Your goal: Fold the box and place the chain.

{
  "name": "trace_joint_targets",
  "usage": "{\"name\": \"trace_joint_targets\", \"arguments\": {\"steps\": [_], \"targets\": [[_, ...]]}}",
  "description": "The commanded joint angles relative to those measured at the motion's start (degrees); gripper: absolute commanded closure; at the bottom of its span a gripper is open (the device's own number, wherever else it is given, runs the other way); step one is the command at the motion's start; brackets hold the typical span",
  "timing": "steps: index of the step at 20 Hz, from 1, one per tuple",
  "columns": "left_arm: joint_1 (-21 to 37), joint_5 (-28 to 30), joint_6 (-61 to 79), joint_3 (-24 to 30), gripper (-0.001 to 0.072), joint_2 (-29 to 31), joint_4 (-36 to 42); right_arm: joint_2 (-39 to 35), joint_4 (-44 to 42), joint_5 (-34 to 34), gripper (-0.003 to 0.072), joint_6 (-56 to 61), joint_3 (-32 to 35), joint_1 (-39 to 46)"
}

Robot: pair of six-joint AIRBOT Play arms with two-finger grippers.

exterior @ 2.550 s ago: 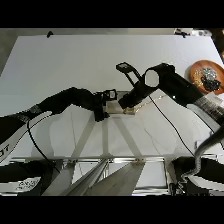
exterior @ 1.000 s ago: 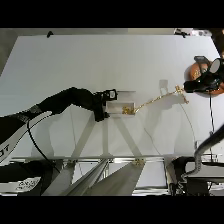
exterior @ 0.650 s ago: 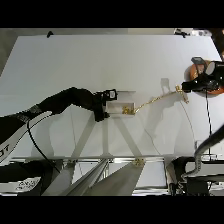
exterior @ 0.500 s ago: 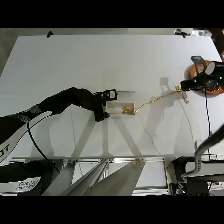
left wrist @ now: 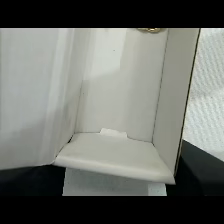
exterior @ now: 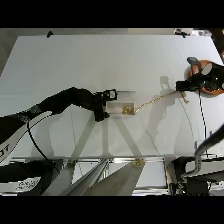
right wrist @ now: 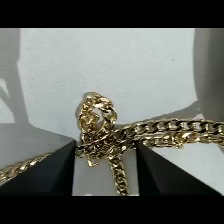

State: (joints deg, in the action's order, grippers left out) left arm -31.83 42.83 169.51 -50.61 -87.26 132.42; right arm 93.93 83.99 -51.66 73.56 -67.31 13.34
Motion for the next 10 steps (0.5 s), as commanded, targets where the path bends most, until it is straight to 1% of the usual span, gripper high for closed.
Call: {"name": "trace_joint_targets", "arguments": {"steps": [1,2,3,6,10], "targets": [[0.02,0.00,0.02,-0.04,0.0554,0.00,0.00,0.48,-1.51,-0.59,0.0420,-0.59,0.04,0.00],[0.02,0.02,0.02,-0.04,0.0554,0.02,0.00,0.57,-1.53,-0.79,0.0452,-0.59,0.04,0.00],[0.02,0.00,0.02,-0.04,0.0554,0.02,0.00,0.70,-1.53,-1.14,0.0521,-0.57,0.04,0.00],[0.02,0.02,0.02,-0.04,0.0554,0.00,-0.02,0.94,-1.53,-2.10,0.0670,-0.57,0.04,0.00],[0.02,0.02,0.02,-0.04,0.0554,0.00,0.00,-0.46,-3.15,-4.63,0.0672,-0.66,0.02,-0.02]]}}
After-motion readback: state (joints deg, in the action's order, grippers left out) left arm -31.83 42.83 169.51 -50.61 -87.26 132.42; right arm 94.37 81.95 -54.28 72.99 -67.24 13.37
